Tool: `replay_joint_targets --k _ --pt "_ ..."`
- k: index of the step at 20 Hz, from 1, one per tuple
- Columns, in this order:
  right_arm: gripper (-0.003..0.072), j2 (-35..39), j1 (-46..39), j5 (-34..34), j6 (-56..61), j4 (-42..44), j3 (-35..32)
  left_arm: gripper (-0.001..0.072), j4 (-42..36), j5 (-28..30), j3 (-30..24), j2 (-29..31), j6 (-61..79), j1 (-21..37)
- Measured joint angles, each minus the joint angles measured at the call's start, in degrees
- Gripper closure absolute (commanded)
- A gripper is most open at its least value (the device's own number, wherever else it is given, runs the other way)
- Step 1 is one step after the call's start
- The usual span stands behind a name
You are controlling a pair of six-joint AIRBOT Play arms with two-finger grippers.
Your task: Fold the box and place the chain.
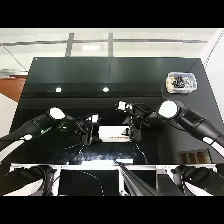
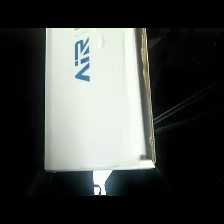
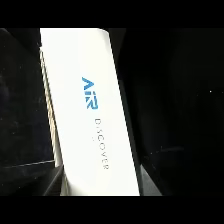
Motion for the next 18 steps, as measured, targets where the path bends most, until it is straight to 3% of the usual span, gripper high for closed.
replay_joint_targets --k 14,15,16,18 --pt "0.0327 0.3 1.4 1.3 -0.2 0.2 0.0 0.0242 0.0 0.0 0.0 0.0 0.2 0.0" --pt "0.0356 0.5 1.4 1.4 0.0 0.2 0.0 0.0242 0.0 0.0 0.0 0.0 0.2 0.0" --pt "0.0445 0.5 1.4 1.3 0.1 0.2 0.0 0.0242 0.0 0.0 0.0 0.0 0.2 0.0" --pt "0.0442 0.6 1.5 1.4 0.4 0.3 0.0 0.0242 0.0 0.0 0.0 0.0 0.2 0.0"
